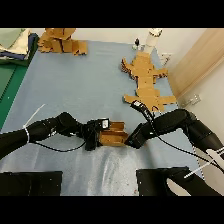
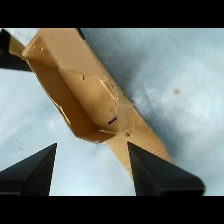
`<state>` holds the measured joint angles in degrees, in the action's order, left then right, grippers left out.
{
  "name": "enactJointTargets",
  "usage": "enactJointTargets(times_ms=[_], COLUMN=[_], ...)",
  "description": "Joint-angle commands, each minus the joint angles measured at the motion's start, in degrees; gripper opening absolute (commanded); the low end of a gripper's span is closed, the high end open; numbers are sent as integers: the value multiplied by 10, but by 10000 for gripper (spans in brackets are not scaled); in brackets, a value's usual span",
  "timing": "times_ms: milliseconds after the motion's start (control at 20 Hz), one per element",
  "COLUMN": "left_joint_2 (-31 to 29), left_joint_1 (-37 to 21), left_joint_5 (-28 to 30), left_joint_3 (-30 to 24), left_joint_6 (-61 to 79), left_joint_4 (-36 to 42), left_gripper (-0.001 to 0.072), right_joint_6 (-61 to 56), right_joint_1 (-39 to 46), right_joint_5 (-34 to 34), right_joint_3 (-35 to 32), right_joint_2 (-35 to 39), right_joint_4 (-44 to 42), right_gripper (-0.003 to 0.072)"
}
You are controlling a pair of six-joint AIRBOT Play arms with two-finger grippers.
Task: Fold the box.
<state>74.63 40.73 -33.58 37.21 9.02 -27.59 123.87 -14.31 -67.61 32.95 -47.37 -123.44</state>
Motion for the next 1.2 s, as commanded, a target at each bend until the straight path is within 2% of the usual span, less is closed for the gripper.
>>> enactJointTargets(times_ms=[0, 250, 300, 400, 450, 550, 650, 800, 1150], left_joint_2=[0, 0, 0, -1, -5, -22, -36, -36, -36], left_joint_1=[0, 0, 0, -6, -13, -32, -54, -80, -82], left_joint_5=[0, 0, 0, 0, 0, 0, -14, -80, -74], left_joint_3=[0, 0, 0, 0, 0, 0, 0, -2, -2], left_joint_6=[0, 0, 0, -9, -28, -73, -147, -176, -174], left_joint_4=[0, 0, 6, 3, -7, -65, -135, -193, -186], left_gripper=[476, 475, 476, 476, 476, 476, 476, 475, 476], right_joint_6=[-177, -307, -325, -351, -352, -355, -355, -355, -356], right_joint_1=[0, -1, -1, -1, -1, -1, -1, -7, -54], right_joint_5=[-19, -19, -18, -17, -17, -18, -18, -11, 78], right_joint_3=[0, 0, 0, 0, 0, 0, 0, 0, 0], right_joint_2=[2, 2, 2, 2, 2, 2, 2, 2, -1], right_joint_4=[-13, -16, -19, -33, -41, -44, -50, -54, -67], right_gripper=[713, 711, 671, 407, 307, 190, 9, 3, 3])
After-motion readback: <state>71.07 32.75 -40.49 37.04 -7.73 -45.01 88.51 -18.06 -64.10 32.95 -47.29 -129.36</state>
